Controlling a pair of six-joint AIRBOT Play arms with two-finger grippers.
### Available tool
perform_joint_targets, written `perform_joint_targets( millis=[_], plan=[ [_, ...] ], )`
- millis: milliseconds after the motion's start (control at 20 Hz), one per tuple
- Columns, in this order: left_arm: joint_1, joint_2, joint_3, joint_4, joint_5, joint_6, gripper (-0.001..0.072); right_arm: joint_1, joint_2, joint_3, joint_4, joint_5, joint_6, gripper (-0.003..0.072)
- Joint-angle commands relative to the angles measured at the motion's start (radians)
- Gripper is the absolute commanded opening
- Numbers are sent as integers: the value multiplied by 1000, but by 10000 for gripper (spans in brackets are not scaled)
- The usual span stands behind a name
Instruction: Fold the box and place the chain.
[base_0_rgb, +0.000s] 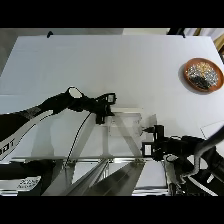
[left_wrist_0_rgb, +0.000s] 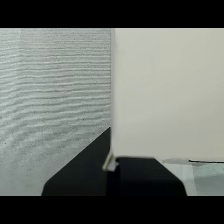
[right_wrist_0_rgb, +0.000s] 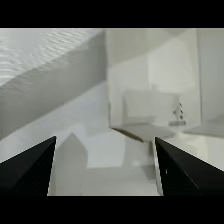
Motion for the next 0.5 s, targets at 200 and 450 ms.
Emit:
perform_joint_targets(
  millis=[200,450],
  plan=[
    [0,0,-1,0,-6,0,8,45,-231,-27,21,-352,-11,694],
    [0,0,-1,0,-6,0,8,41,-238,21,22,-374,-12,692]
  ],
)
